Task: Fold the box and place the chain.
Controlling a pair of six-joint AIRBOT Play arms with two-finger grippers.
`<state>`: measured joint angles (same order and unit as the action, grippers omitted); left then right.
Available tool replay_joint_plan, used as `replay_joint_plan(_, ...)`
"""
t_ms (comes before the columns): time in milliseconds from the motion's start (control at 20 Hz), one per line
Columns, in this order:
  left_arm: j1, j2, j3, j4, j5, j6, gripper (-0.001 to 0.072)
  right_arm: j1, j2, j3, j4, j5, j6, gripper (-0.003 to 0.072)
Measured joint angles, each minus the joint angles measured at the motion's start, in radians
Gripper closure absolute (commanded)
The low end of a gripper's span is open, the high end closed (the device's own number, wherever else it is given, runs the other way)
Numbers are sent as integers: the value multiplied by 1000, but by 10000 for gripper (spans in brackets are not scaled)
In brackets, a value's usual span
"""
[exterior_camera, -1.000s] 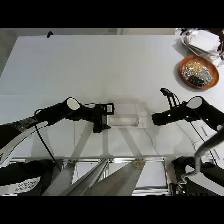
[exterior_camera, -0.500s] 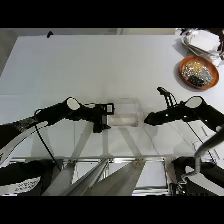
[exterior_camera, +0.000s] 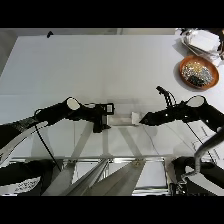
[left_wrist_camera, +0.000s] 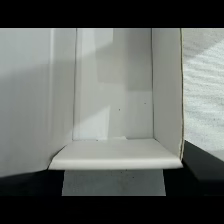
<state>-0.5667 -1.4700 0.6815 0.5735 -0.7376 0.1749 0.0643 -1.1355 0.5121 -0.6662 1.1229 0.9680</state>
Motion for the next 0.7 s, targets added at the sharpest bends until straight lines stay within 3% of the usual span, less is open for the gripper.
replay_joint_plan(200,0,0,0,0,0,0,434,0,0,0,24,13,-4,337)
replay_joint_plan(300,0,0,0,0,0,0,434,3,0,0,34,12,-6,202)
replay_joint_plan(700,0,0,0,0,0,0,434,166,0,23,-85,-161,132,202)
